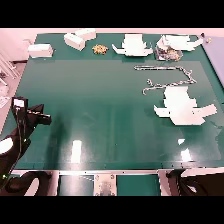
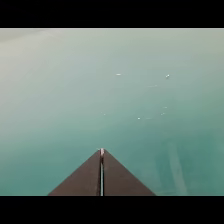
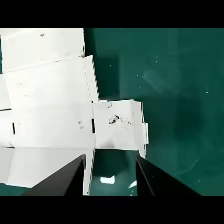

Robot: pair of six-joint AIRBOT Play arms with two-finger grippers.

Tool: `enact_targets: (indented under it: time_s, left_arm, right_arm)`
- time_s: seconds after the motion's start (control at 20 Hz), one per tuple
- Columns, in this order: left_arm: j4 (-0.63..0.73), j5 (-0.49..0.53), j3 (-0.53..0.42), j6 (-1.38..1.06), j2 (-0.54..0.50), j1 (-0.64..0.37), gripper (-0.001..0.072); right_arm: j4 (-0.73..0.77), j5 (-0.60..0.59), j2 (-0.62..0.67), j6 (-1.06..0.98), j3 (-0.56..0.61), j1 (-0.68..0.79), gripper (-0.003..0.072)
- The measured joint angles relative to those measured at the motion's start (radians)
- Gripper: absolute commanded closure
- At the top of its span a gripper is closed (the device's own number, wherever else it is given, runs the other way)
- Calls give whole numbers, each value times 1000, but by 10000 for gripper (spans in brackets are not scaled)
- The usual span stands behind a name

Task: Fold the box and place the chain.

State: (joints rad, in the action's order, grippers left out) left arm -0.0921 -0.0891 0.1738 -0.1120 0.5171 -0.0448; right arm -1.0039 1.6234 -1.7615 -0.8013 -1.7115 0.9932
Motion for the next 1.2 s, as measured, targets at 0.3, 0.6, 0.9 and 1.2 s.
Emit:
enact_targets:
  time_s: [0.3, 0.6, 0.9, 1.2]
  left_arm:
    - [0, 0, 0, 0, 0, 0, 689]
    - [0, 0, 0, 0, 0, 0, 690]
    - [0, 0, 0, 0, 0, 0, 690]
    - [0, 0, 0, 0, 0, 0, 690]
  right_arm:
    - [-158, 112, -176, -15, -202, -47, 250]
    - [-174, 127, -251, -2, -248, -61, 251]
    - [-129, 130, -286, -3, -255, -77, 253]
    - [-77, 166, -341, -27, -255, -113, 262]
